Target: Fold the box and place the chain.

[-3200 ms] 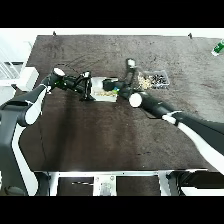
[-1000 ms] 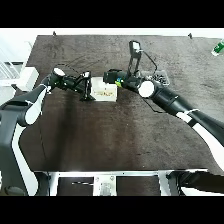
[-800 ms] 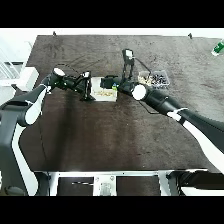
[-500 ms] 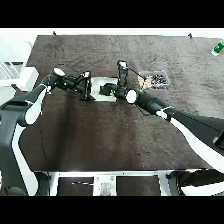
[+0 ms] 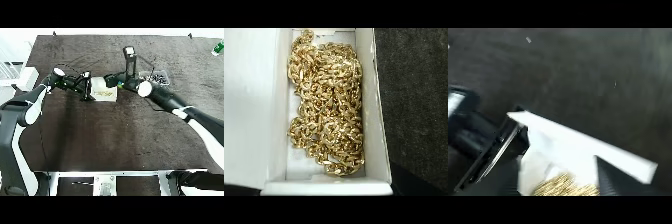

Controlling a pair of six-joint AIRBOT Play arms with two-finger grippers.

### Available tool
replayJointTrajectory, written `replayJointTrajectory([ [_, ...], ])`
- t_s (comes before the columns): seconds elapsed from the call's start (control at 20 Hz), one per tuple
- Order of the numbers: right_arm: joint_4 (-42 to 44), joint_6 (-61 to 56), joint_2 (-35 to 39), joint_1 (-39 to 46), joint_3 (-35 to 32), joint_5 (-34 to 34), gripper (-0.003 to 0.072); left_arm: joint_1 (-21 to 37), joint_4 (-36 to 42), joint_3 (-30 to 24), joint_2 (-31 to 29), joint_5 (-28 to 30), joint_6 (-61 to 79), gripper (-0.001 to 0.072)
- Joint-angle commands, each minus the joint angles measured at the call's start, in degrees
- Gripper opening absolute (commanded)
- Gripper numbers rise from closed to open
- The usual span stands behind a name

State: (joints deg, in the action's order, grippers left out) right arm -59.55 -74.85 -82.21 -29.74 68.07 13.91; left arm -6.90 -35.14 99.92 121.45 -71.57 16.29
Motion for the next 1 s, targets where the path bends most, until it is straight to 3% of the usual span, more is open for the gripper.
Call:
replayJointTrajectory([
  [0.0, -0.6, 12.1, 6.7, 4.8, 0.5, 2.6, 0.0445, 0.0, 0.0, 0.0, 0.0, 0.0, 0.0, 0.049],
  [0.15, 1.4, 17.7, 5.1, 11.0, 4.0, 9.7, 0.0482, 0.0, 0.0, 0.0, 0.0, 0.0, 0.0, 0.049],
  [0.35, 21.6, 40.0, -1.9, 16.5, 9.9, 22.1, 0.0497, 0.0, 0.0, 0.0, 0.0, 0.0, 0.0, 0.049],
  [0.45, 26.1, 43.1, -6.8, 17.5, 12.6, 23.0, 0.0497, 0.0, 0.0, 0.0, 0.0, 0.0, 0.0, 0.049],
  [0.55, 26.2, 45.9, -12.2, 17.5, 16.3, 24.0, 0.0495, 0.0, 0.0, 0.0, 0.0, 0.0, 0.0, 0.0491],
  [0.75, 26.0, 49.0, -24.4, 17.5, 27.7, 35.6, 0.045, 0.0, 0.0, 0.0, 0.0, 0.0, 0.0, 0.049],
  [0.95, 23.6, 49.9, -29.4, 16.5, 33.0, 40.5, 0.045, 0.0, 0.0, 0.0, 0.0, 0.0, 0.0, 0.049],
])
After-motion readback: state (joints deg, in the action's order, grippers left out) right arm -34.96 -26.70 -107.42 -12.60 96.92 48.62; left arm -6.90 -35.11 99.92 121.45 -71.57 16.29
